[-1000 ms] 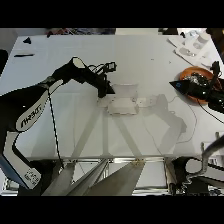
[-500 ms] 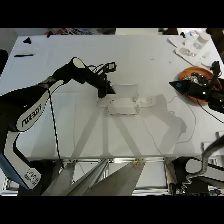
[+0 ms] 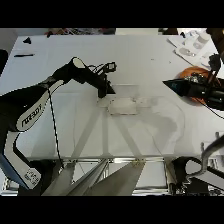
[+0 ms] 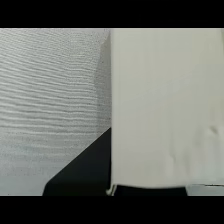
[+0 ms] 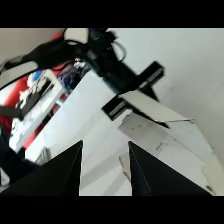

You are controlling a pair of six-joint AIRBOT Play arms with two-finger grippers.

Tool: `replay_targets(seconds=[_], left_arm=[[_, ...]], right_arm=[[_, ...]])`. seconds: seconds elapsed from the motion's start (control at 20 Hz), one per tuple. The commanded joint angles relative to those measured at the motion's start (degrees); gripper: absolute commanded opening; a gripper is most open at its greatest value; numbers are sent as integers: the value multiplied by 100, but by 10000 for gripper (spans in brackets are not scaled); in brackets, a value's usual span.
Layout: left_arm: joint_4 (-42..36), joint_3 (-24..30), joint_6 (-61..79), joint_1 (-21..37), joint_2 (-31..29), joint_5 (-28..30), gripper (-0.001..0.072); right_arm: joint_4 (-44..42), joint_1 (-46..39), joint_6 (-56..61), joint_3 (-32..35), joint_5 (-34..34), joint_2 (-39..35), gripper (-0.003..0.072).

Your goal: Fold the box and place the chain.

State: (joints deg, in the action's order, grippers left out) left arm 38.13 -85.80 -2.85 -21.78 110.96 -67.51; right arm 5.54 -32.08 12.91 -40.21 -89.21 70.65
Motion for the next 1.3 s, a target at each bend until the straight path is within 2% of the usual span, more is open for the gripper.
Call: replay_targets(seconds=[0.0,0.2,0.3,0.35,0.5,0.55,0.65,0.75,0.85,0.95,1.15,1.25], left_arm=[[4,2,2,-2,4,0,7],[4,2,2,-4,4,0,7],[4,2,2,-4,4,0,7],[4,2,2,-4,4,0,7],[4,4,0,-4,4,-2,7],[4,2,2,-2,4,0,7],[4,2,2,-4,4,-2,7],[4,2,0,-4,4,0,7],[4,2,2,-4,4,0,7],[4,2,2,-4,4,0,7],[4,2,2,-4,4,-2,7],[4,2,2,-4,4,0,7]], right_arm=[[389,575,-122,-4,238,-739,215],[1342,713,63,-15,855,-1969,216],[2267,713,74,-15,1340,-2520,307],[2743,713,83,-15,1569,-2673,308],[3322,933,343,-13,1738,-2662,309],[3585,1158,260,-13,1832,-2649,336],[4474,1823,26,-13,2129,-2581,486],[5254,2444,-37,-11,2500,-2437,486],[5394,2876,-46,26,2887,-2166,487],[5062,2931,-420,157,3211,-1799,489],[4765,2909,-1325,332,3230,-831,578],[4417,2909,-1493,334,3410,-466,580]])
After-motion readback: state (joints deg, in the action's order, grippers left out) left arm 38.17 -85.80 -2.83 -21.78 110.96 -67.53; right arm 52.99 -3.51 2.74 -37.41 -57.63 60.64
